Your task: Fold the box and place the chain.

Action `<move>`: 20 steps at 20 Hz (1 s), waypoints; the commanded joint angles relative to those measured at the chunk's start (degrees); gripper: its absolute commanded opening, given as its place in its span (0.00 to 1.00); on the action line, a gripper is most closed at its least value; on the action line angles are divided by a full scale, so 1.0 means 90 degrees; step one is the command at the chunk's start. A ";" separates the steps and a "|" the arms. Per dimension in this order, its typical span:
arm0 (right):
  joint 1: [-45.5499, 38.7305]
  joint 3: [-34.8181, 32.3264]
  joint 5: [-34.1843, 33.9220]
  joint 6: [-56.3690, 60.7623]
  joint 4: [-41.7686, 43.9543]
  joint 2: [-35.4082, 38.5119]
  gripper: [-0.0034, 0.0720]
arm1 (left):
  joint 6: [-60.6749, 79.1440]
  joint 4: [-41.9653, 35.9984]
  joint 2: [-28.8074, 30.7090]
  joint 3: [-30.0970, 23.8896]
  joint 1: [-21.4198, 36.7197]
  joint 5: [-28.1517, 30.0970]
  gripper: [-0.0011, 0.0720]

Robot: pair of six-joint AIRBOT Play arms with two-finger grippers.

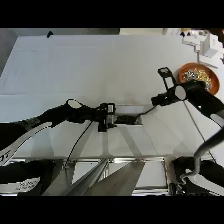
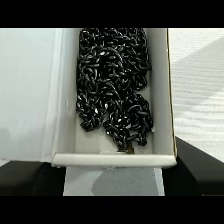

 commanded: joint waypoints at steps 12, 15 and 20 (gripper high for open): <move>0.1644 0.0000 0.0753 -0.1409 0.2807 0.2516 0.06 | 0.0002 0.0000 0.0002 0.0005 0.0002 0.0002 0.36; 0.2101 0.0000 0.0245 -0.1406 0.3058 0.2514 0.06 | 0.0002 0.0000 0.0002 0.0005 0.0000 0.0002 0.36; 0.2295 -0.0002 -0.0342 -0.1406 0.3179 0.2382 0.07 | 0.0002 0.0000 0.0002 0.0005 0.0000 0.0002 0.36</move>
